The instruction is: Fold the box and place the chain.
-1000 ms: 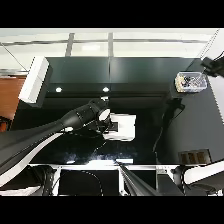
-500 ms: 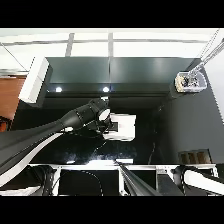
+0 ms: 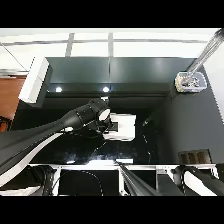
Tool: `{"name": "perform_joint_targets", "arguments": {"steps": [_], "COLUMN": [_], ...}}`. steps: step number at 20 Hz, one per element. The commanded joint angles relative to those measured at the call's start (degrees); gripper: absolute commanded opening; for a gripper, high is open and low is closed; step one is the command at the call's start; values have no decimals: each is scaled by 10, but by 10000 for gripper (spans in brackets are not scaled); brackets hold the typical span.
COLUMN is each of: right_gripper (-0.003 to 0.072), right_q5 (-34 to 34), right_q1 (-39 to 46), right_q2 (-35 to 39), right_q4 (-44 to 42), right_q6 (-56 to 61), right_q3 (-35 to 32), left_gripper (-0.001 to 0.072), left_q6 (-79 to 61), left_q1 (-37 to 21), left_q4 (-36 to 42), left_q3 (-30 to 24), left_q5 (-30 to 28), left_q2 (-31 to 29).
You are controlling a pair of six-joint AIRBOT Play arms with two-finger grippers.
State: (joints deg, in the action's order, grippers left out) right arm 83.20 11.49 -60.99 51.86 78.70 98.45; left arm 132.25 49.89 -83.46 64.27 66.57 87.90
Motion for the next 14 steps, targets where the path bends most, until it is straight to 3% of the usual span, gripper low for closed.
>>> {"name": "perform_joint_targets", "arguments": {"steps": [1, 3, 7, 14], "right_gripper": [3, 4, 5, 4], "right_q5": [47, 92, 116, 100], "right_q1": [-43, -63, -121, -217], "right_q2": [37, 38, 41, 41], "right_q4": [-11, -26, -97, -130], "right_q6": [-21, -35, -62, -72], "right_q3": [-47, -69, -120, -205], "left_gripper": [28, 27, 27, 27], "left_q6": [0, 0, 0, 0], "left_q1": [0, 0, 0, 0], "left_q4": [0, 0, 0, 0], "left_q3": [0, 0, 0, 0], "left_q5": [0, 0, 0, 0], "left_q2": [0, 0, 0, 0]}}
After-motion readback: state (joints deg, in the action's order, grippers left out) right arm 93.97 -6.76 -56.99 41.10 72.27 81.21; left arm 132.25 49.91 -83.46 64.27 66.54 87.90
